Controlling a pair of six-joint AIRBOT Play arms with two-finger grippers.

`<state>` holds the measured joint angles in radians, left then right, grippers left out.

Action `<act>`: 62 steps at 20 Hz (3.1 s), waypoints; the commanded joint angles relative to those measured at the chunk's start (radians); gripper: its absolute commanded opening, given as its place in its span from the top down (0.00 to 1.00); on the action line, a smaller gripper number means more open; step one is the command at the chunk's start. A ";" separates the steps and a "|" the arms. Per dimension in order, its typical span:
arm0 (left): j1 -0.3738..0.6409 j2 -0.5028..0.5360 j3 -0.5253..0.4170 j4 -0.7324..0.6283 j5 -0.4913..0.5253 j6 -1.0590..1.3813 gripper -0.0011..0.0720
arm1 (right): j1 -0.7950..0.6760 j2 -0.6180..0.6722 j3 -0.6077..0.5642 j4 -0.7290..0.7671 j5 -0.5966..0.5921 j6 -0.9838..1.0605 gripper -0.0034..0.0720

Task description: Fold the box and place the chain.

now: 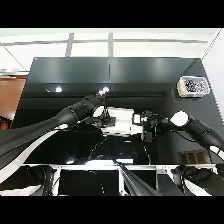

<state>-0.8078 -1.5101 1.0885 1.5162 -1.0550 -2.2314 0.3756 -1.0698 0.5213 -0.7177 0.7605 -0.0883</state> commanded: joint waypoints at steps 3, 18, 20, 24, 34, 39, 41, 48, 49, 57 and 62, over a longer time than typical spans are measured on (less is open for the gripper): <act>-0.003 0.000 0.000 0.016 -0.001 0.001 0.95 | 0.003 -0.018 0.000 0.012 -0.011 -0.024 0.30; 0.000 0.000 0.000 0.008 -0.001 0.001 0.95 | 0.032 -0.123 0.000 0.359 -0.069 0.129 0.86; 0.000 0.000 0.000 0.008 -0.001 0.001 0.95 | 0.032 -0.123 0.000 0.353 -0.077 0.138 0.44; 0.000 0.000 0.000 0.008 -0.001 0.001 0.95 | 0.032 -0.123 0.000 0.329 -0.084 0.235 0.90; -0.001 0.000 0.000 0.008 -0.005 0.001 0.95 | -0.557 0.230 0.097 -0.169 0.353 1.336 0.94; 0.000 0.000 0.000 0.009 -0.004 0.001 0.95 | -0.666 0.147 -0.151 -0.088 0.300 1.462 0.94; 0.000 0.000 0.000 0.009 -0.004 0.001 0.95 | -0.573 0.046 -0.188 0.079 0.285 1.312 0.94; 0.000 0.000 0.000 0.009 -0.004 0.001 0.95 | -0.294 -0.168 -0.057 0.294 0.241 1.147 0.94; 0.000 0.000 0.000 0.009 -0.004 0.001 0.95 | -0.294 -0.168 -0.039 0.290 0.254 1.141 0.94; 0.000 -0.002 0.000 0.009 -0.004 0.001 0.95 | -0.272 -0.168 0.082 0.253 0.376 1.107 0.14; 0.000 -0.002 0.000 0.009 -0.002 0.001 0.95 | -0.139 -0.168 0.125 0.210 0.304 1.243 0.40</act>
<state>-0.8089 -1.5112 1.0885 1.5253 -1.0592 -2.2307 0.1726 -1.2369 0.6163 -0.4755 1.0973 1.0660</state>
